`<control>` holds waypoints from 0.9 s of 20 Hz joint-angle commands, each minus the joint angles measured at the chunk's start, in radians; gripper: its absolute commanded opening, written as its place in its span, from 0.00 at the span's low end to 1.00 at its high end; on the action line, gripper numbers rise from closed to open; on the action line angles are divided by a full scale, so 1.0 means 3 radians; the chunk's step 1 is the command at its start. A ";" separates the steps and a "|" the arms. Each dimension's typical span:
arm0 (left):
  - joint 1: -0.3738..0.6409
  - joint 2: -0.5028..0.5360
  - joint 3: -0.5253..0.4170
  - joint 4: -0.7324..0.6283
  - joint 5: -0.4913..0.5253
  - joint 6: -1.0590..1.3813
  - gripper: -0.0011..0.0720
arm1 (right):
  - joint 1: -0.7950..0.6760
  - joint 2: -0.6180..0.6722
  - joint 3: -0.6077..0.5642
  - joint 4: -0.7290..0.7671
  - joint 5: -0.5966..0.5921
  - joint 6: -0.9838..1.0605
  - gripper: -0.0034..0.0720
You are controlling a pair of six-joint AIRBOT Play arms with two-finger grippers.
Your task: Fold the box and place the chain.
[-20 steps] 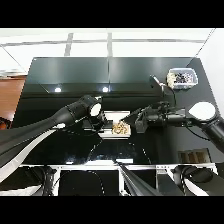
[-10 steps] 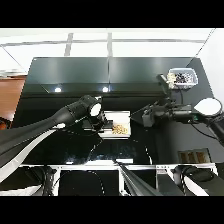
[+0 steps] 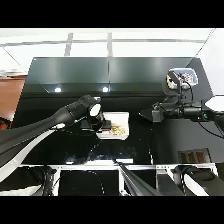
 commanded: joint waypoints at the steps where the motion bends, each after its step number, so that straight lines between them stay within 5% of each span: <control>1: -0.0006 0.0109 0.0008 0.0084 0.0028 -0.0200 0.06 | -0.0019 -0.0003 0.0004 -0.0070 0.0022 -0.0010 0.47; 2: -0.0006 0.0142 0.0008 0.0081 0.0083 -0.0214 0.14 | -0.0019 -0.0003 0.0004 -0.0080 0.0020 -0.0011 0.47; 4: -0.0003 0.0192 0.0008 0.0056 0.0132 -0.0215 0.92 | -0.0019 -0.0003 0.0004 -0.0083 0.0022 -0.0010 0.47; 10: -0.0117 0.0786 -0.0117 0.0769 -0.0072 0.0369 0.96 | -0.0019 -0.0003 0.0004 -0.0092 0.0076 -0.0010 0.47; 13: 0.0038 0.1502 -0.0674 0.0837 0.0378 0.0991 0.96 | -0.0019 -0.0003 0.0004 -0.0092 0.0085 -0.0009 0.47; 16: 0.0853 0.2274 -0.1481 0.0243 0.0871 0.1544 0.96 | -0.0015 -0.0003 0.0004 -0.0089 0.0100 -0.0018 0.47; 18: 0.1475 0.2544 -0.1965 -0.0891 0.1156 0.2827 0.96 | -0.0015 -0.0003 0.0003 -0.0090 0.0112 -0.0064 0.47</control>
